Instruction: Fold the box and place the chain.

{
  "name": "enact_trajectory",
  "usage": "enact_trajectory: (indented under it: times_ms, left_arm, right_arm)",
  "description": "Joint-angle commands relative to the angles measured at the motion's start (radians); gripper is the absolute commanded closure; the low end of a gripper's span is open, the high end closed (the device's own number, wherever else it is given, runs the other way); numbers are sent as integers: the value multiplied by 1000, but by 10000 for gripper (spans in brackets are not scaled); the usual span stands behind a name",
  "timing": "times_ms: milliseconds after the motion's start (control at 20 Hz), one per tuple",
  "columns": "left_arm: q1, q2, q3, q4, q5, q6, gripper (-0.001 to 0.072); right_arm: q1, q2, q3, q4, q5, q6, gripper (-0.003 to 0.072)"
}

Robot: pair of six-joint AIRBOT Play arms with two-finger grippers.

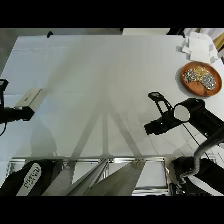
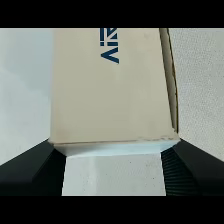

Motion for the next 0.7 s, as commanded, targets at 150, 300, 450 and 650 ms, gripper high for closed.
enact_trajectory:
  times_ms: [150, 300, 450, 650]
  left_arm:
    - [0, 0, -66, 70, -59, -15, 707]
    - [0, 0, -66, 119, -114, -15, 698]
    - [0, 1, -66, 160, -164, -10, 357]
    - [0, 3, -66, 169, -188, -11, 124]
  right_arm:
    - [-1, 0, 0, 1, -2, 0, 675]
    - [-1, 0, 0, 1, -2, 0, 675]
    - [-1, 0, 0, 1, -2, 0, 675]
    - [-1, 0, 0, 0, -2, 0, 675]
